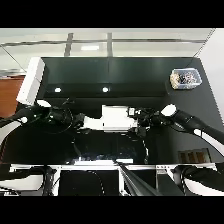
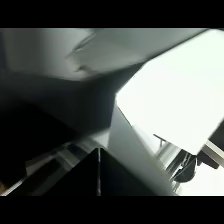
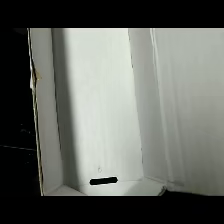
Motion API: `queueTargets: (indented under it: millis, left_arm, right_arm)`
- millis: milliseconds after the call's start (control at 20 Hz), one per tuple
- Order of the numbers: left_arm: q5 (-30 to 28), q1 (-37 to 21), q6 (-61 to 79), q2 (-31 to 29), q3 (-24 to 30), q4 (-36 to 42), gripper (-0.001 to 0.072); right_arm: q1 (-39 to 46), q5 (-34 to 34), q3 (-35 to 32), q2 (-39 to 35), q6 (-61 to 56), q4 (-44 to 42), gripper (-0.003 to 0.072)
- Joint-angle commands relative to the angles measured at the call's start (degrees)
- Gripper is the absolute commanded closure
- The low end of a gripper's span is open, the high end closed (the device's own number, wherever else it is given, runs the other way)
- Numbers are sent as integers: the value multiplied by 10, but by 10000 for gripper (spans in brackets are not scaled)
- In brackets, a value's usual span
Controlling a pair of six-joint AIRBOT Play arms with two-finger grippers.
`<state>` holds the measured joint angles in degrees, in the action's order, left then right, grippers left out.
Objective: Fold the box and place the chain.
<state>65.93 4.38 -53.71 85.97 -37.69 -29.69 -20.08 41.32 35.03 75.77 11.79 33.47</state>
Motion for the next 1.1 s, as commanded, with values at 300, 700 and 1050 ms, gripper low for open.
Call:
queueTargets:
  millis: [300, 700, 1050]
  left_arm:
    - [55, -3, 47, 3, -46, 49, 27]
    - [45, 92, -46, 0, -121, -39, 15]
    - [11, 151, -189, -12, -182, -104, 32]
  right_arm:
    - [0, 0, 0, 0, 0, 0, 191]
    - [0, 0, 0, 0, 0, 0, 191]
    - [0, 0, 0, 0, 0, 0, 192]
